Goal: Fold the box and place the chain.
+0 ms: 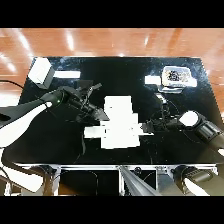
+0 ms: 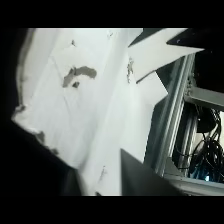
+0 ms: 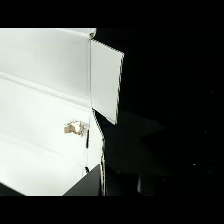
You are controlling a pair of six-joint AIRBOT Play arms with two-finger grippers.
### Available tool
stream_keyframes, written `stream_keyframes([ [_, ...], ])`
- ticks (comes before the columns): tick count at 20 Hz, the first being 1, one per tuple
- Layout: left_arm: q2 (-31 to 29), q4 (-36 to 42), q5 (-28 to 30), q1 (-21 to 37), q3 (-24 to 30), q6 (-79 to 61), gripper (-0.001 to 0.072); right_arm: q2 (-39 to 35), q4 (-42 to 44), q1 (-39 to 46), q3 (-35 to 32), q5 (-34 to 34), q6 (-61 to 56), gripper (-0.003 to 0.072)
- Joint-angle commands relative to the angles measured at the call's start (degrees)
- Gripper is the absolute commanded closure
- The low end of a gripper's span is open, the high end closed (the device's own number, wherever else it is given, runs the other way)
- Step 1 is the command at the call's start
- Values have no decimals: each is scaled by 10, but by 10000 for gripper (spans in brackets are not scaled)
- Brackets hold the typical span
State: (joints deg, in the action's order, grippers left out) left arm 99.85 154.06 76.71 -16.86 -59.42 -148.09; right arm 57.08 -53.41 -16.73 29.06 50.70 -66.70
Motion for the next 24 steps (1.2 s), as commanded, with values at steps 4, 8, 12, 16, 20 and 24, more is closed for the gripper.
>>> stream_keyframes([
  [4,10,-6,33,-1,-13,-47,688,0,0,-1,0,1,0,654],
  [8,10,-8,43,-1,-13,-49,688,0,0,-1,0,2,0,654],
  [12,10,-15,47,-1,-17,-65,690,0,0,-1,0,-3,0,654],
  [16,9,-64,48,-10,-18,-116,692,0,-1,0,0,1,0,-26],
  [20,-11,-81,10,-26,-20,-174,693,0,-57,8,42,49,-4,-19],
  [24,-56,-75,-64,-29,-19,-225,694,-5,-158,67,150,162,-21,-19],
])
